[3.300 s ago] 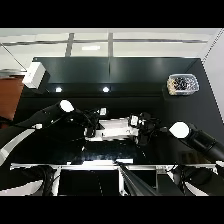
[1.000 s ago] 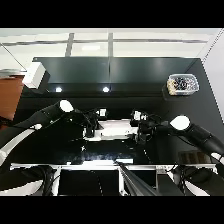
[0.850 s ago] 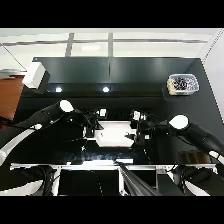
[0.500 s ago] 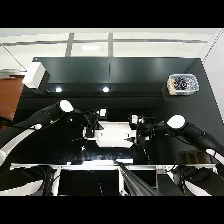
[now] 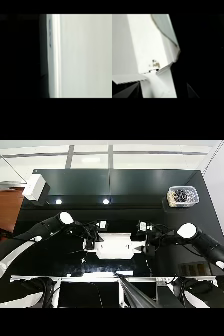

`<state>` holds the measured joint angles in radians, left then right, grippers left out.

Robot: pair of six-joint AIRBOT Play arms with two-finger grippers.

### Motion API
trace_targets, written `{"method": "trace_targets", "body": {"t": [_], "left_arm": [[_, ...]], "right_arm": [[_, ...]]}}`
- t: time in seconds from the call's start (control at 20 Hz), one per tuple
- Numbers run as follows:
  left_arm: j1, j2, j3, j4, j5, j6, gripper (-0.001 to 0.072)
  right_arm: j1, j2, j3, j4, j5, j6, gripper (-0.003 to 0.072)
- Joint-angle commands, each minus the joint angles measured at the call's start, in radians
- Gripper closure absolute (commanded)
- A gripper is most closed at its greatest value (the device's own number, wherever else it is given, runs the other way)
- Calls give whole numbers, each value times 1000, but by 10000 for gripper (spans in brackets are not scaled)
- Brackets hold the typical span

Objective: Fold the box and place the chain.

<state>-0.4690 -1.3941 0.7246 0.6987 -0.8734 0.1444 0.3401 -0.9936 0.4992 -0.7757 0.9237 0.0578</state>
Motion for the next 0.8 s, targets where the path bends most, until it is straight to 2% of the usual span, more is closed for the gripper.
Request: {"method": "trace_targets", "body": {"t": [0.0, 0.25, 0.45, 0.75], "left_arm": [[0, 1, 1, 0, 0, 1, 684], [0, 1, 1, 0, 1, 1, 683], [0, 1, 1, 0, -1, 1, 684], [0, 1, 1, 0, -10, 1, 684]], "right_arm": [[65, 12, -26, -45, 37, 45, -6], [222, 11, -66, -45, -71, 198, -6], [266, 12, -67, -37, -210, 307, -6], [265, 59, -26, -40, -211, 344, -5]]}}
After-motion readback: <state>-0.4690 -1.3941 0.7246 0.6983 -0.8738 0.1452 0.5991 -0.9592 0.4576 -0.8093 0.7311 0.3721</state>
